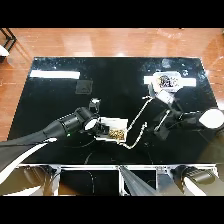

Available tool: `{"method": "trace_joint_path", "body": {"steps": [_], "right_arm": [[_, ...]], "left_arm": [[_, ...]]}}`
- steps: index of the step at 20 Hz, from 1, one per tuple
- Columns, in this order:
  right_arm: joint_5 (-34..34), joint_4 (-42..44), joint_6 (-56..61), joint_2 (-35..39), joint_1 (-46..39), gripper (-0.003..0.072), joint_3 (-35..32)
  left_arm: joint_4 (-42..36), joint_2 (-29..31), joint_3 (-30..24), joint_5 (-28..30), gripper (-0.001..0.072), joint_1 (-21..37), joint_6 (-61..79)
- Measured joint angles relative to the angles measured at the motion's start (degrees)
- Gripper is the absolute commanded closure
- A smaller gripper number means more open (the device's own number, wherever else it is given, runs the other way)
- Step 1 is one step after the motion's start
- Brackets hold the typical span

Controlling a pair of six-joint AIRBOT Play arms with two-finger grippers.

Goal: Fold the box and place the chain.

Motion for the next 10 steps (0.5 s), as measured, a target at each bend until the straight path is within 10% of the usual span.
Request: {"method": "trace_joint_path", "body": {"steps": [10], "right_arm": [[-21.1, 11.2, -29.3, -8.0, 12.3, -0.0017, -9.0]], "left_arm": [[-0.3, 0.0, 0.0, -0.6, 0.0684, 0.0, 0.0]]}}
